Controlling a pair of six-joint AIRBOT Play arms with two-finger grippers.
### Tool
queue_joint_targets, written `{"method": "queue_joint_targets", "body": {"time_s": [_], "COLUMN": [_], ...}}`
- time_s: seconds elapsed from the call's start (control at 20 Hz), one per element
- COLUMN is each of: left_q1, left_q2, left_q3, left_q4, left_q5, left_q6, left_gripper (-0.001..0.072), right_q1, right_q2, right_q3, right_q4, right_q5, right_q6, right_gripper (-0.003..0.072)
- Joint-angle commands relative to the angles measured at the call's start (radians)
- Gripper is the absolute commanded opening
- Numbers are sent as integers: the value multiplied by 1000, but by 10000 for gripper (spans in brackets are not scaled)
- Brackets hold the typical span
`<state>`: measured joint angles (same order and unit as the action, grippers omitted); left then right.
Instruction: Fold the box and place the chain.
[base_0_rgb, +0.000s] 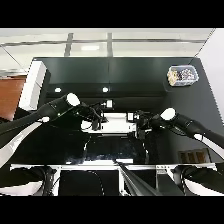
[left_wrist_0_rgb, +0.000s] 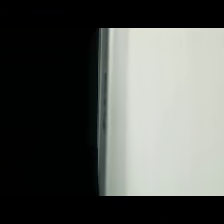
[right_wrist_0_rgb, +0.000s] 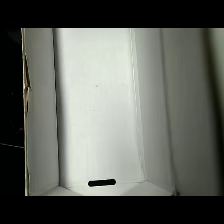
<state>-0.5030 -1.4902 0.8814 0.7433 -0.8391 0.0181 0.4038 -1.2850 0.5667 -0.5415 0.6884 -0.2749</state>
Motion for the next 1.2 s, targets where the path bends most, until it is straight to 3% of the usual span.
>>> {"method": "queue_joint_targets", "body": {"time_s": [0.0,0.1,0.3,0.35,0.45,0.5,0.55,0.75,0.85,0.9,0.95,1.0,1.05,1.15], "left_q1": [0,0,1,1,9,17,26,76,104,118,126,128,127,112], "left_q2": [0,0,0,3,27,49,77,218,272,286,287,278,264,238], "left_q3": [0,0,2,5,21,32,43,57,57,57,57,54,44,-2], "left_q4": [0,0,0,2,21,60,117,406,480,462,407,321,215,-21], "left_q5": [0,0,-3,-3,-8,-19,-44,-201,-303,-358,-411,-467,-507,-444], "left_q6": [0,0,-6,-27,-97,-168,-232,-530,-669,-748,-821,-849,-823,-748], "left_gripper": [25,25,29,86,545,715,720,720,720,652,449,147,25,25], "right_q1": [3,3,3,3,3,3,3,3,3,3,3,3,3,3], "right_q2": [-2,-2,-2,-2,-2,-2,-2,-2,-2,-2,-2,-2,-2,-2], "right_q3": [2,2,2,2,1,2,1,1,1,1,1,1,1,1], "right_q4": [-13,-13,-13,-13,-13,-13,-13,-13,-13,-13,-13,-13,-13,-13], "right_q5": [-12,-12,-12,-13,-13,-13,-13,-13,-13,-13,-13,-13,-13,-13], "right_q6": [9,10,9,9,9,9,9,9,9,9,9,9,9,9], "right_gripper": [662,448,442,443,443,443,443,443,443,443,443,443,443,443]}}
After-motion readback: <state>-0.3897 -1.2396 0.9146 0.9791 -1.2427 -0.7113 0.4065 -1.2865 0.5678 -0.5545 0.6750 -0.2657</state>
